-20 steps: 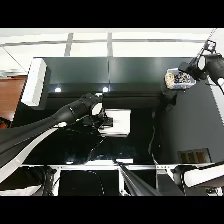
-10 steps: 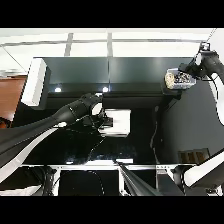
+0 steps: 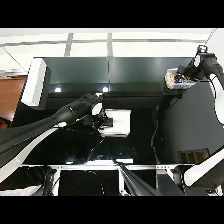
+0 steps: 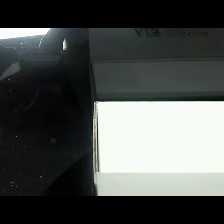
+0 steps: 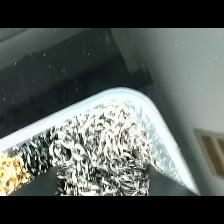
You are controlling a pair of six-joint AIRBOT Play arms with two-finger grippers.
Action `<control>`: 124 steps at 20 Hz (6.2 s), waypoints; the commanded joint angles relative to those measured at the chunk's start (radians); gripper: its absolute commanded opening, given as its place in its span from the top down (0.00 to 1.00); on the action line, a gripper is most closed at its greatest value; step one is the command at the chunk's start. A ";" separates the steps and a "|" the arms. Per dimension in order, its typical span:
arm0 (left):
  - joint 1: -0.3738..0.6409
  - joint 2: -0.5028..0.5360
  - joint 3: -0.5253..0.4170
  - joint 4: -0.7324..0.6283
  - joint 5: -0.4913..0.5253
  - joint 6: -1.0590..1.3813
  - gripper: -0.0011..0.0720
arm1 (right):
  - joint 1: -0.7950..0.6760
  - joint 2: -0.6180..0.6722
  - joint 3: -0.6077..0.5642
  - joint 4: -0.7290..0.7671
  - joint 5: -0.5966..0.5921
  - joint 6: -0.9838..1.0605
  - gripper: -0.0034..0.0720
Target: Fold the box and place the chain.
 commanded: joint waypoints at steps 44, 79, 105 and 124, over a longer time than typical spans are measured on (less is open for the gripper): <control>0.000 0.000 0.001 0.000 -0.025 0.000 0.95 | 0.558 0.919 -0.940 1.184 0.074 -0.639 0.94; 0.000 0.050 0.082 -0.030 0.002 0.028 0.07 | 0.247 1.023 -0.925 0.783 0.285 -0.616 0.60; 0.573 0.378 -0.480 -0.703 0.162 2.303 0.01 | 0.247 1.023 -0.928 0.718 0.178 -0.616 0.60; 0.364 0.182 -0.452 -0.890 0.293 2.437 0.01 | 0.247 1.023 -0.928 0.718 0.134 -0.616 0.60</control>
